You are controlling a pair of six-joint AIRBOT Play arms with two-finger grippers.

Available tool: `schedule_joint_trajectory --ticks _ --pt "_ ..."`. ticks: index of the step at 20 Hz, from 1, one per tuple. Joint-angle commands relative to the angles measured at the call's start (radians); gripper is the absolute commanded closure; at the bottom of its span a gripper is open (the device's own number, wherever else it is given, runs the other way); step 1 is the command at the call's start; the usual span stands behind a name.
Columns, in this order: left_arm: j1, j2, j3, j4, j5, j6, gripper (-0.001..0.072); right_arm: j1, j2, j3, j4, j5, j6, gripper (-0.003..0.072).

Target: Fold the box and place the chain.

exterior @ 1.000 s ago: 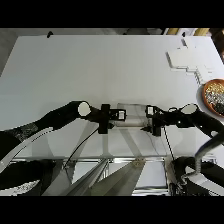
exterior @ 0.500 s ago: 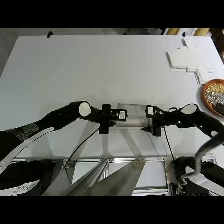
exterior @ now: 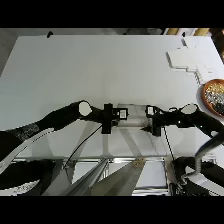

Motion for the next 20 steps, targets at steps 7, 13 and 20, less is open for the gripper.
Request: schedule_joint_trajectory --ticks 7,13,20 --pt "-0.040 -0.027 0.001 -0.029 0.031 0.014 0.0383 0.000 0.000 0.000 0.001 0.000 0.000 0.0273" --pt "-0.039 -0.026 0.001 -0.034 0.034 0.013 0.0273 0.000 0.000 0.000 0.001 0.000 0.000 0.0273" --pt "-0.037 0.130 0.001 0.113 -0.049 -0.306 0.0664 0.000 0.000 0.000 0.001 0.000 0.000 0.0273"
